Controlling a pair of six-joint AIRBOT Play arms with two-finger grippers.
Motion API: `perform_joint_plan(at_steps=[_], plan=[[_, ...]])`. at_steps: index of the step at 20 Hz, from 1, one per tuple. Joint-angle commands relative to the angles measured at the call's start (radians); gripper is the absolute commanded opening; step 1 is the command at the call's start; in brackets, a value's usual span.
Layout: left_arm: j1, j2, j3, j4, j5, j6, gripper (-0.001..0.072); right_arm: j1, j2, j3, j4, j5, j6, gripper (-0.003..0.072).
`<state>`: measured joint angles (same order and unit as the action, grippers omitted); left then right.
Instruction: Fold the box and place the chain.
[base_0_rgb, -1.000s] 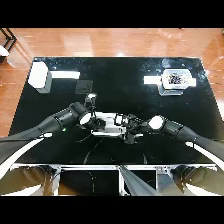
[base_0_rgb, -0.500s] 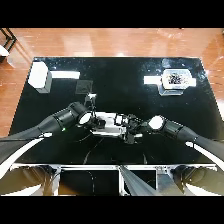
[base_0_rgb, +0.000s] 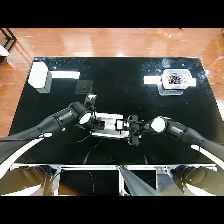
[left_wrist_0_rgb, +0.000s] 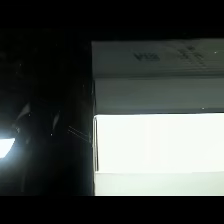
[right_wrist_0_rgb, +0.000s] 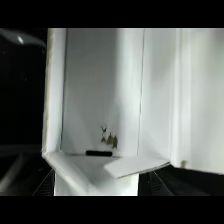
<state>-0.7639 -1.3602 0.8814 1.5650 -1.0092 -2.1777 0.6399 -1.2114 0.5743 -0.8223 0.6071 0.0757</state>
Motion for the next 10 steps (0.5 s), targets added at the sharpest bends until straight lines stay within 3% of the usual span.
perform_joint_plan(at_steps=[1, 3, 5, 10], plan=[[-0.001, 0.001, 0.0, -0.01, -0.023, 0.0, 0.0028, 0.0, 0.031, 0.001, -0.087, 0.014, 0.026, 0.0586], [0.0, 0.001, 0.0, -0.005, -0.023, 0.0, 0.0028, 0.0, 0.031, 0.001, -0.071, 0.019, 0.039, 0.0572], [0.0, 0.001, 0.0, -0.006, -0.021, 0.0, 0.0028, 0.0, 0.031, 0.001, -0.037, 0.037, 0.049, 0.0468], [0.0, 0.001, 0.0, -0.006, -0.019, 0.0, 0.0028, 0.0, 0.031, 0.001, 0.014, 0.066, 0.076, 0.0466]])
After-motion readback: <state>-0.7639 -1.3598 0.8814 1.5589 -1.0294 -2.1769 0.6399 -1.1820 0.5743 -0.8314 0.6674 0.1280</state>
